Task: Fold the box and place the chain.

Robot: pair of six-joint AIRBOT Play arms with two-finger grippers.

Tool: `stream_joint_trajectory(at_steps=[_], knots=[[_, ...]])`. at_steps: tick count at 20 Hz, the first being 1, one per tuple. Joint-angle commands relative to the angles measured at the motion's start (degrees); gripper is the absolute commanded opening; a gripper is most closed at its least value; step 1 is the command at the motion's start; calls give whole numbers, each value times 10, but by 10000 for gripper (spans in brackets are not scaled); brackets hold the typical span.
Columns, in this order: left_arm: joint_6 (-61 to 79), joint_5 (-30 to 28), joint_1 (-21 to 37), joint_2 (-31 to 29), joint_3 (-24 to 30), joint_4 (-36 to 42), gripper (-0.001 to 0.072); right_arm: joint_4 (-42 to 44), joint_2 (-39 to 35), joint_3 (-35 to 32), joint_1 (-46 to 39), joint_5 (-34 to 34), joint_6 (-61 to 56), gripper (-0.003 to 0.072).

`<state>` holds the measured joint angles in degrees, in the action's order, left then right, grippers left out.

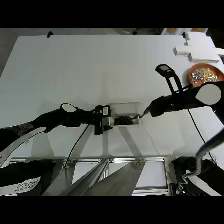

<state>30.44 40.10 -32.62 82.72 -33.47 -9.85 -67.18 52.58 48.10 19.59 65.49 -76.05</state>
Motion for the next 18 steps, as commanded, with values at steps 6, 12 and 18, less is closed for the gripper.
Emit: stream_joint_trajectory(at_steps=[6,12,18], knots=[[0,0,0,0,0,0,88,157,-17,0,126,-124,42,17],[0,0,0,0,0,0,88,198,-17,0,130,-146,57,16],[0,0,0,0,0,0,88,216,-4,0,130,-161,61,17]])
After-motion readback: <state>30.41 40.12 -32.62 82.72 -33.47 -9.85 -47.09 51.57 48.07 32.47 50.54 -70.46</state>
